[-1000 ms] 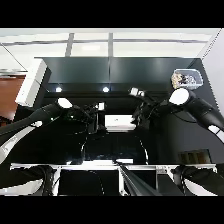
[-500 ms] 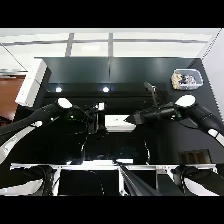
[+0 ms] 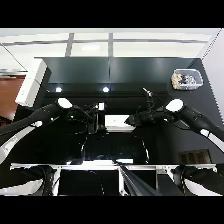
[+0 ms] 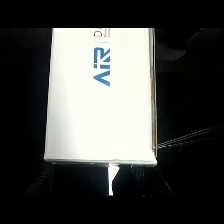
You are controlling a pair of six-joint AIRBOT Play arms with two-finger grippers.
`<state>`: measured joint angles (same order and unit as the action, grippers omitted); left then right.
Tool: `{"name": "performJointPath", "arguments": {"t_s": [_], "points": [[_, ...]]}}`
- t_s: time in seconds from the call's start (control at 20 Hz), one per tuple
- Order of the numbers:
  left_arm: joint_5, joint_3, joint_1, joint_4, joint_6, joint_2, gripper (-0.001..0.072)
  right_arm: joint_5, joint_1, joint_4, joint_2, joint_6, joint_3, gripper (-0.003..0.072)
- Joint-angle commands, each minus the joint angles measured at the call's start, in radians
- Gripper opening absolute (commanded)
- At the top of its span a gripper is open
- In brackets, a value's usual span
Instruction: Fold the box and place the chain.
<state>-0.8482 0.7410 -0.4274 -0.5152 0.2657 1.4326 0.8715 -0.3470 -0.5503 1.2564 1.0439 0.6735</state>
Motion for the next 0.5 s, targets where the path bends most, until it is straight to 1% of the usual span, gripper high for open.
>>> {"name": "performJointPath", "arguments": {"t_s": [0.0,0.05,0.15,0.25,0.3,0.35,0.45], "points": [[0.0,0.001,0.0,0.004,-0.004,0.001,0.0471,-0.013,-0.001,-0.049,0.001,0.029,0.006,0.0017],[0.0,0.001,0.0,0.004,-0.004,0.001,0.0471,0.019,0.009,-0.049,-0.007,0.028,0.022,0.0017],[0.0,0.001,0.0,0.003,-0.004,0.0,0.0471,0.124,0.05,-0.055,-0.046,0.021,0.083,0.0017],[0.005,0.001,0.002,-0.006,-0.004,-0.007,0.0475,0.21,0.12,-0.112,-0.116,0.021,0.156,0.0017],[0.008,0.001,0.003,-0.02,-0.005,-0.019,0.058,0.229,0.167,-0.163,-0.16,0.023,0.186,0.0017],[0.01,0.001,0.005,-0.042,-0.011,-0.036,0.072,0.238,0.219,-0.217,-0.204,0.032,0.206,0.0017],[0.002,0.001,0.014,-0.139,-0.107,-0.094,0.072,0.256,0.332,-0.31,-0.277,0.072,0.214,0.0017]]}}
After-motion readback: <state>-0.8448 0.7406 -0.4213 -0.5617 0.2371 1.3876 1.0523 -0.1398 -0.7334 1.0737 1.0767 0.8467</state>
